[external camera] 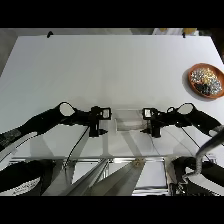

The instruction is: Fold the box and place the chain.

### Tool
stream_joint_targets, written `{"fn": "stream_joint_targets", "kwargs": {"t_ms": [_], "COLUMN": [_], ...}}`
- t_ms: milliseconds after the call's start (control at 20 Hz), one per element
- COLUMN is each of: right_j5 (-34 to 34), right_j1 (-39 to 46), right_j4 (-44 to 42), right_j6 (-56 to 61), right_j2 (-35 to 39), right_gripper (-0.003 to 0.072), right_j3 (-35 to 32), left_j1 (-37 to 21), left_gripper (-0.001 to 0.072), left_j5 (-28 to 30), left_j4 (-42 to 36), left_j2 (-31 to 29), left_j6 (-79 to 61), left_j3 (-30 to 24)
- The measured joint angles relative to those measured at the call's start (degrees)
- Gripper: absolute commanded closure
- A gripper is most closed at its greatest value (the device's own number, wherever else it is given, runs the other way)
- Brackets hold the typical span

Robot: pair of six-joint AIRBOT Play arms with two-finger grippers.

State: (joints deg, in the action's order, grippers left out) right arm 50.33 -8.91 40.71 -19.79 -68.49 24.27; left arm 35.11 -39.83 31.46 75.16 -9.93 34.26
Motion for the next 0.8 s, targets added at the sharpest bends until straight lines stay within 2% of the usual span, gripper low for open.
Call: {"fn": "stream_joint_targets", "kwargs": {"t_ms": [250,800], "right_j5": [0.0,0.0], "right_j1": [0.0,0.0], "right_j4": [0.0,0.0], "right_j6": [0.0,0.0], "right_j2": [0.0,0.0], "right_gripper": [0.027,0.027], "right_j3": [0.0,0.0], "left_j1": [2.1,5.7], "left_gripper": [0.0007,0.0006], "left_j5": [3.6,4.4], "left_j4": [-5.4,-9.9], "left_j2": [1.8,5.6], "left_j6": [-4.1,-5.1], "left_j3": [0.2,1.5]}}
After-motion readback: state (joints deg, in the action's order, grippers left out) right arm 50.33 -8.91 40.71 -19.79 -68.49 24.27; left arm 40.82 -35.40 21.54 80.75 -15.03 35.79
